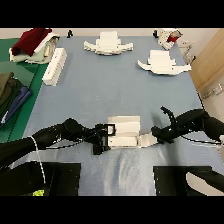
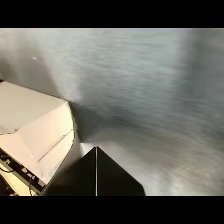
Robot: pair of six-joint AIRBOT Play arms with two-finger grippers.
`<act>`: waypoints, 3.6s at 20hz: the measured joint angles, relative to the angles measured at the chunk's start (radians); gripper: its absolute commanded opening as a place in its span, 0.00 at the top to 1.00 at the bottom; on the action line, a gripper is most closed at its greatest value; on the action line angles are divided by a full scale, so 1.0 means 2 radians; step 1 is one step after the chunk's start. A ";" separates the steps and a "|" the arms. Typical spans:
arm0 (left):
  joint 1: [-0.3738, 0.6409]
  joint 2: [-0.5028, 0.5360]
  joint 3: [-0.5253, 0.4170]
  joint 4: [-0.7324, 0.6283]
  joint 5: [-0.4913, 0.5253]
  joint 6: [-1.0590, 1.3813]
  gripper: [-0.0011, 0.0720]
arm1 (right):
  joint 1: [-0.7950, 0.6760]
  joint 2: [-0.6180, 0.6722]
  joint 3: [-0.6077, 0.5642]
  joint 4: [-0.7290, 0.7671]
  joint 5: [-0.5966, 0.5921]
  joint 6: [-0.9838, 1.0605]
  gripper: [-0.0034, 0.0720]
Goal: Fold the box.
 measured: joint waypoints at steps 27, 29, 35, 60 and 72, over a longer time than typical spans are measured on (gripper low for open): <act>0.000 0.000 0.000 0.000 0.000 0.000 0.33 | 0.315 0.060 0.096 -0.223 0.091 0.317 0.47; 0.000 0.000 0.000 0.000 0.000 0.000 0.33 | 0.348 0.043 0.117 -0.267 0.087 0.384 0.47; 0.000 0.000 0.000 0.000 0.000 0.000 0.33 | 0.434 -0.051 0.188 -0.375 0.022 0.546 0.47; 0.000 0.000 0.000 0.000 0.000 0.000 0.33 | 0.462 -0.044 0.257 -0.446 -0.088 0.615 0.53; 0.000 0.000 0.000 0.000 0.000 0.000 0.33 | 0.163 -0.050 0.239 -0.302 -0.010 0.332 0.95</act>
